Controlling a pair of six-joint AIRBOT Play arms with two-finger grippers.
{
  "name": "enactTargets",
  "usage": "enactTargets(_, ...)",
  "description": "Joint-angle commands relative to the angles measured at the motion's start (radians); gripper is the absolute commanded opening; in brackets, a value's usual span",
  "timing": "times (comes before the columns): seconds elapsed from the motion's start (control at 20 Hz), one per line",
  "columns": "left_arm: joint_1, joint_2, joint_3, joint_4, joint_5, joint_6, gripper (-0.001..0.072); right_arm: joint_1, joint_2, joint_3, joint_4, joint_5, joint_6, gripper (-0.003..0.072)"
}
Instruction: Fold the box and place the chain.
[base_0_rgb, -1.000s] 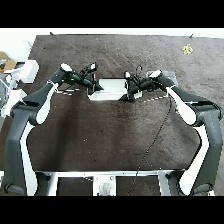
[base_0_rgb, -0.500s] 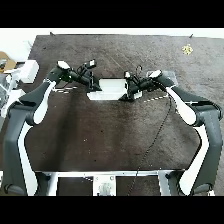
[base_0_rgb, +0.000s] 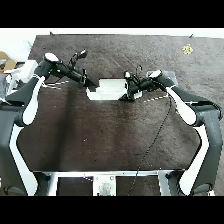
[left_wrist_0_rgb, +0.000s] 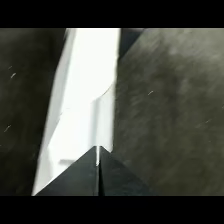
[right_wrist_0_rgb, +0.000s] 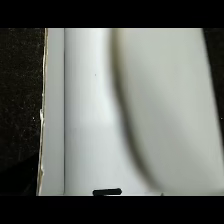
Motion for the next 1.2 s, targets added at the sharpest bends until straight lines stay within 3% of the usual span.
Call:
enactTargets(0.0, -0.036, 0.001, -0.027, -0.005, 0.011, -0.024, 0.0022, 0.0, 0.0, 0.0, 0.0, 0.002, 0.0, 0.0486)
enactTargets(0.25, -0.106, 0.001, -0.027, -0.042, 0.032, -0.02, 0.0022, 0.0, -0.001, 0.0, 0.0, 0.002, 0.0, 0.0486)
enactTargets(0.6, -0.118, 0.002, -0.027, -0.045, 0.249, -0.06, 0.0012, 0.0, 0.0, 0.0, 0.0, 0.002, 0.0, 0.0487)
enactTargets(1.15, -0.118, 0.0, -0.027, 0.019, 0.459, -0.125, 0.0013, 0.0, 0.0, 0.0, 0.0, 0.002, 0.0, 0.0487)
